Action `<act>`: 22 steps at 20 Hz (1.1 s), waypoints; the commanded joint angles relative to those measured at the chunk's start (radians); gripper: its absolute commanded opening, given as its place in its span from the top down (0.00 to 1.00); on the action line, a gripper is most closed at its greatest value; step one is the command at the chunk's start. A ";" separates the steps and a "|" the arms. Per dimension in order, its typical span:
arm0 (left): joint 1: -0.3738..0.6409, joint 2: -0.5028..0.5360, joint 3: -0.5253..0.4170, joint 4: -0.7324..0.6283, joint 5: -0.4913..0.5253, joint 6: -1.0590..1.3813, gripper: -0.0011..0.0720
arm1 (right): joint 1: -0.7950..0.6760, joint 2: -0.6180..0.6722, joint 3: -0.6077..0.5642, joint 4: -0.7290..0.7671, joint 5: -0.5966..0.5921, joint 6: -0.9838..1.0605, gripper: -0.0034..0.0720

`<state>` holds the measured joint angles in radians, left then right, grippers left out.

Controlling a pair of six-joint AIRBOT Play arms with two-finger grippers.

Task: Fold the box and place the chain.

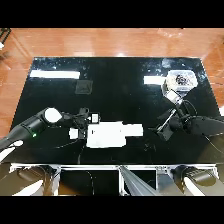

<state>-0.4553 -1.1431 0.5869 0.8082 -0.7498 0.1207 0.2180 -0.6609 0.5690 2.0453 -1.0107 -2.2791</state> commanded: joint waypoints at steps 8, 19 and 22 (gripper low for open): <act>0.000 -0.092 0.033 -0.005 -0.040 -0.039 0.95 | 0.007 -0.001 -0.004 0.072 0.087 0.014 0.03; 0.000 -0.091 0.033 -0.005 -0.038 -0.040 0.95 | 0.163 -0.172 -0.023 0.083 0.066 -0.230 0.03; 0.000 -0.091 0.033 -0.005 -0.041 -0.040 0.95 | 0.230 -0.211 -0.023 0.083 0.079 -0.419 0.03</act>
